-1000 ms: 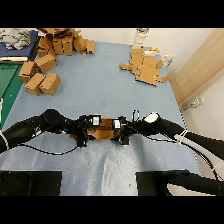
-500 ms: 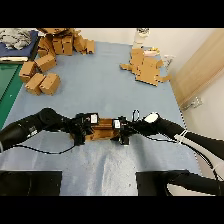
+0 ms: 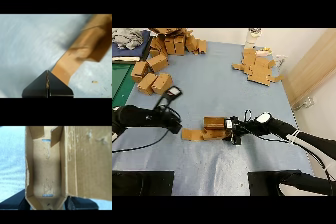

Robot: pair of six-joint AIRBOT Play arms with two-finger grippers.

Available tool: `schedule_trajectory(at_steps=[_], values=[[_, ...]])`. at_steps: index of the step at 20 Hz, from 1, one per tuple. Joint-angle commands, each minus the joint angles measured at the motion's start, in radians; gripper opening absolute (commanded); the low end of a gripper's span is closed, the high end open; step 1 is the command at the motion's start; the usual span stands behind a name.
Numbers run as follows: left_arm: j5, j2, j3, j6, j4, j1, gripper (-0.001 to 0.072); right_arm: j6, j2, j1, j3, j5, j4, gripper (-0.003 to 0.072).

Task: Fold the box.

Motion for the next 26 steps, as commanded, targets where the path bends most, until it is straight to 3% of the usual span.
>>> schedule_trajectory(at_steps=[1, 8, 17, 23, 26], values=[[-0.16, 0.016, -0.04, -0.5, 0.149, 0.12, 0.001, 0.0, -0.001, 0.001, 0.0, 0.003, 0.001, 0.0456], [-0.057, -0.106, -0.145, -0.283, -0.336, 0.128, 0.001, 0.0, -0.001, 0.001, 0.0, 0.005, 0.001, 0.0456], [0.12, -0.235, -0.145, -0.27, -0.468, -0.039, 0.0009, 0.0, -0.001, 0.001, 0.0, 0.016, 0.004, 0.0456], [0.126, -0.251, -0.145, -0.203, -0.576, -0.063, 0.0009, 0.0, -0.001, 0.001, 0.0, 0.016, 0.004, 0.0456], [0.073, -0.249, -0.14, -0.134, -0.646, -0.063, 0.001, 0.0, -0.001, 0.001, 0.0, 0.018, 0.004, 0.0456]])
